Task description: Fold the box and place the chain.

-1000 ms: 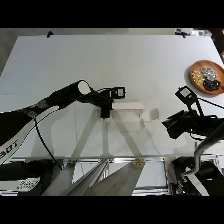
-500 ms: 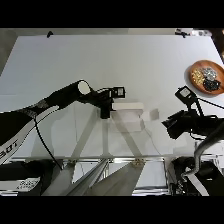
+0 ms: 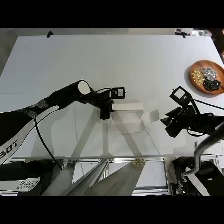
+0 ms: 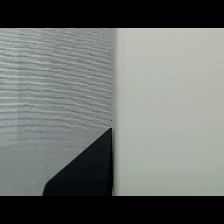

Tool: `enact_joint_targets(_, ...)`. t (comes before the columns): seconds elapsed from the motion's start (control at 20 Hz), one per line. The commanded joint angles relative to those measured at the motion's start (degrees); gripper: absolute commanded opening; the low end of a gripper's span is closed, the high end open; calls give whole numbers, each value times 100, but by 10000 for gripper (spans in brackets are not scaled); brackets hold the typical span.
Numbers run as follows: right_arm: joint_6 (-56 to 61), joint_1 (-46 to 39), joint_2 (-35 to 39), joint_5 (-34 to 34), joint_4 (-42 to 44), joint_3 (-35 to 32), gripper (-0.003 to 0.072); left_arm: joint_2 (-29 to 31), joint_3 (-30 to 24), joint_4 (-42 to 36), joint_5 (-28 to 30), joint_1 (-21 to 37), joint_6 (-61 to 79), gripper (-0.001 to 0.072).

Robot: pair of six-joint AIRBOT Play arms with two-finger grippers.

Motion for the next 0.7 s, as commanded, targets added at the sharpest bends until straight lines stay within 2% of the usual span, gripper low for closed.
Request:
enact_joint_targets(0.0,-83,7,-63,-142,7,-153,340,0,-2,2,-52,-4,-9,15)
enact_joint_targets(0.45,-85,7,-61,-496,7,-162,340,0,-2,11,-52,-13,-238,14)
enact_joint_targets(0.65,-83,7,-61,-549,4,-162,340,0,-2,245,9,-155,-238,14)
